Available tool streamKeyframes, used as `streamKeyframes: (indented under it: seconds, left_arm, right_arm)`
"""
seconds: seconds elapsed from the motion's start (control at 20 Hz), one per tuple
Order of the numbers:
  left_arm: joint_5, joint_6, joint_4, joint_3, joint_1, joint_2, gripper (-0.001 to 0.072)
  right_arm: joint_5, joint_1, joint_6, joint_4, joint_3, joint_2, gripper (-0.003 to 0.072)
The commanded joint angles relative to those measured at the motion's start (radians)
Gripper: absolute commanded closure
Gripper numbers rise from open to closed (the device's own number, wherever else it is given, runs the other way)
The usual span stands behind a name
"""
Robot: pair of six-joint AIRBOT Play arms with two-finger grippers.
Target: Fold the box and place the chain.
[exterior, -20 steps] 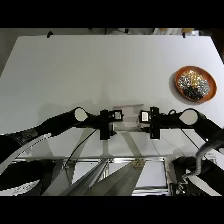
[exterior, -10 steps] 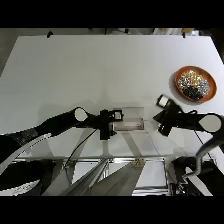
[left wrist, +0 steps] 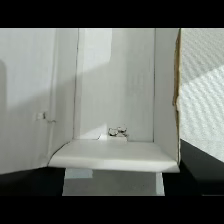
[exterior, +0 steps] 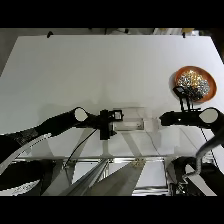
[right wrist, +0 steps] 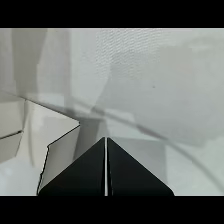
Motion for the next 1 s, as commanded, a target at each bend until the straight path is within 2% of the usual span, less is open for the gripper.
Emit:
streamKeyframes:
  seconds: [0.0, 0.3, 0.6, 0.7, 0.95]
  left_arm:
    - [0.000, 0.000, 0.000, 0.000, 0.000, 0.000, 0.0458]
    - [0.000, 0.000, 0.000, 0.000, 0.000, 0.001, 0.0458]
    - [0.000, 0.000, 0.000, 0.000, 0.000, 0.001, 0.0458]
    - [0.000, 0.000, 0.000, 0.000, 0.000, 0.001, 0.0458]
    - [0.000, 0.000, 0.000, 0.000, 0.000, 0.000, 0.0458]
  right_arm:
    - [0.028, -0.006, 0.035, 0.060, -0.002, -0.092, 0.0667]
    - [0.078, -0.006, 0.020, 0.127, -0.002, -0.217, 0.0667]
    - [0.147, -0.006, -0.078, 0.257, -0.001, -0.195, 0.0659]
    - [0.161, -0.006, -0.080, 0.265, -0.001, -0.163, 0.0483]
    - [0.198, -0.006, -0.080, 0.317, -0.001, -0.086, 0.0482]
